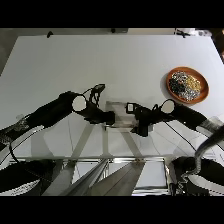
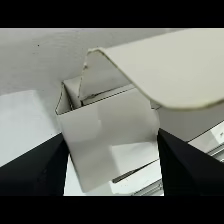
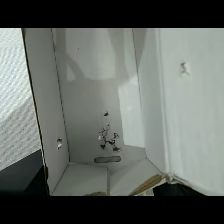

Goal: Fold the box and place the chain.

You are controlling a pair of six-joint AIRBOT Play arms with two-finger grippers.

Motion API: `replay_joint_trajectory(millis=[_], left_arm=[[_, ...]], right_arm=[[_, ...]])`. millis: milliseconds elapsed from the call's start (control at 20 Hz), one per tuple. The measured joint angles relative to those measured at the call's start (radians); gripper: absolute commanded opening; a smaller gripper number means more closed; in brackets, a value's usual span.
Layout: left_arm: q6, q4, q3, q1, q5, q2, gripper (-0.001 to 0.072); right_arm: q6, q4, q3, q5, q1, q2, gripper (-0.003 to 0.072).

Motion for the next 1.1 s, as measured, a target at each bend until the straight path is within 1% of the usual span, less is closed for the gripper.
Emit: replay_joint_trajectory(millis=[600,1100], left_arm=[[-0.031,0.031,0.001,-0.045,0.019,-0.017,0.0514],[-0.042,0.046,0.001,-0.072,-0.004,-0.013,0.051]], right_arm=[[-0.001,-0.001,0.0,0.0,0.0,0.0,0.0514],[-0.006,-0.005,0.0,0.0,0.0,0.0,0.0514]])
